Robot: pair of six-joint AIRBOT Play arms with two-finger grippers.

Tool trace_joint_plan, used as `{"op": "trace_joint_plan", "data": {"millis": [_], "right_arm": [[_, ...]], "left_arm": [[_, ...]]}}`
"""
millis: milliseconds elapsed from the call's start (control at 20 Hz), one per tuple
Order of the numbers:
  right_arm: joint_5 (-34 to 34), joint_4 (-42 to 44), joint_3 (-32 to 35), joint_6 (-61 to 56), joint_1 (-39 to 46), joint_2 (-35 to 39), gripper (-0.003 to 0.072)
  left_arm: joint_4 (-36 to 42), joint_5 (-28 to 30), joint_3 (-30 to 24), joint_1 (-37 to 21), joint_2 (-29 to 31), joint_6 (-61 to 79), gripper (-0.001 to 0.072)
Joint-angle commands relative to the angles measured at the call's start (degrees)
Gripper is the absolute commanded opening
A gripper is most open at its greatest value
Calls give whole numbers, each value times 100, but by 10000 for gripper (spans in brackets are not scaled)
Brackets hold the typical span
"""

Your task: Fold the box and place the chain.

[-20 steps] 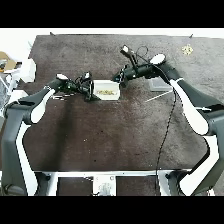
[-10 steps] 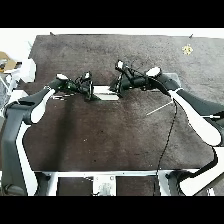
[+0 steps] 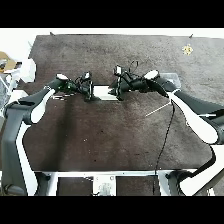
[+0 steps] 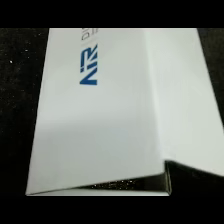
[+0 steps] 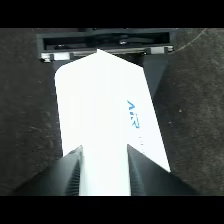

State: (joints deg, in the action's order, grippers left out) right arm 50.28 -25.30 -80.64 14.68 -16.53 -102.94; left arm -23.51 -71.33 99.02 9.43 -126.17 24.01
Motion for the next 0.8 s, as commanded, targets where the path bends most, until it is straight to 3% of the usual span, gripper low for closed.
{"op": "trace_joint_plan", "data": {"millis": [0, 200, 300, 750], "right_arm": [[-313, 4, -129, 120, -4, -31, 253], [-452, -44, -315, 122, 11, -31, 252], [-538, -59, -339, 122, 13, -31, 185], [-269, -496, -326, -188, 11, -59, 186]], "left_arm": [[-2, 0, -2, 0, -2, 2, 358], [-2, 0, -2, 0, -2, 2, 358], [-2, 0, -2, 0, -2, 2, 358], [-2, 0, -2, 0, -2, 2, 358]]}}
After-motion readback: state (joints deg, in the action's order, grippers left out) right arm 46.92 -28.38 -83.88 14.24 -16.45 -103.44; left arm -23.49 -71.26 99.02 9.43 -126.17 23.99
